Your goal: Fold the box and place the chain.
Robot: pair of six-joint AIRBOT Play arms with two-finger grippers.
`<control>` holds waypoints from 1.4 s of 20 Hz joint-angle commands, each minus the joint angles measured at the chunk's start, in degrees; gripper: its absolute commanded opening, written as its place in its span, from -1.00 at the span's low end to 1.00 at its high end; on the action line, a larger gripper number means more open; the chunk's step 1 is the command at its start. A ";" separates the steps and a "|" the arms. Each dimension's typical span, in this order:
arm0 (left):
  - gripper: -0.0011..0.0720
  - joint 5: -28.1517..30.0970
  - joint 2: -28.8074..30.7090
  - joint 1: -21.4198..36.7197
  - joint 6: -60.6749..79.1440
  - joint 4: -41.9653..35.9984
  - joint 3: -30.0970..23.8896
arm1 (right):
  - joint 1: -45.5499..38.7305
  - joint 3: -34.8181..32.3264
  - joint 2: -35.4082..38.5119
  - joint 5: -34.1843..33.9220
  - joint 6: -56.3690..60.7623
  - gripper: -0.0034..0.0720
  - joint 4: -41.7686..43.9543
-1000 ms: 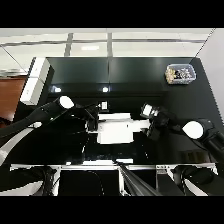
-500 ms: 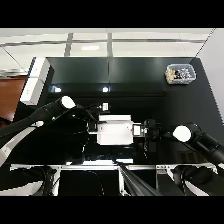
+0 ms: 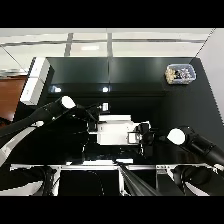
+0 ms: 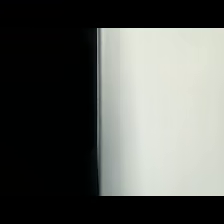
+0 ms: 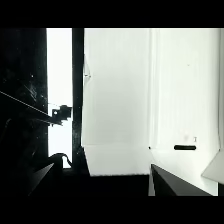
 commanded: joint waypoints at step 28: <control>-0.90 -0.09 -0.04 -0.04 -0.02 0.02 0.07 | -8.85 4.72 -3.39 -8.28 -6.91 0.98 12.70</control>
